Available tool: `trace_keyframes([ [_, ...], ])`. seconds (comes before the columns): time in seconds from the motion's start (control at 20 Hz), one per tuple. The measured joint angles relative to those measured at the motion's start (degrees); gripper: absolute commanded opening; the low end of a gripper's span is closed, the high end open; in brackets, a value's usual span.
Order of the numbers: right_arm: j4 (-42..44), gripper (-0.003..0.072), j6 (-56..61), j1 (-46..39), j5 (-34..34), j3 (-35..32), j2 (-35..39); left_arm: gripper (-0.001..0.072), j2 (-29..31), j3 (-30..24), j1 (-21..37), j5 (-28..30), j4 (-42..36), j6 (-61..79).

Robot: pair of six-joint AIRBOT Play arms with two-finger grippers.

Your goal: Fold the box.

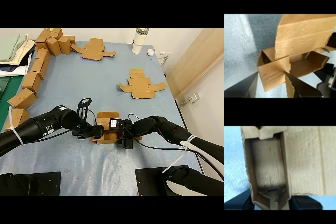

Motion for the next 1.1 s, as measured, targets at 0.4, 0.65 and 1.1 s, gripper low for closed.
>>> trace_keyframes([
  [0.4, 0.0, 0.0530, 0.0, 0.0, 0.0, 0.0, 0.0, 0.0507, -1.8, 3.7, -3.2, -4.9, 7.1, -7.1],
  [0.65, 0.2, 0.0530, 0.0, 0.0, 0.0, 0.0, 0.0, 0.0507, -4.5, 6.0, -4.6, -6.6, 8.0, -8.5],
  [1.1, -0.1, 0.0530, 0.0, 0.0, 0.0, 0.0, 0.0, 0.0507, -5.4, 9.5, -4.9, -9.5, 8.3, -9.8],
])
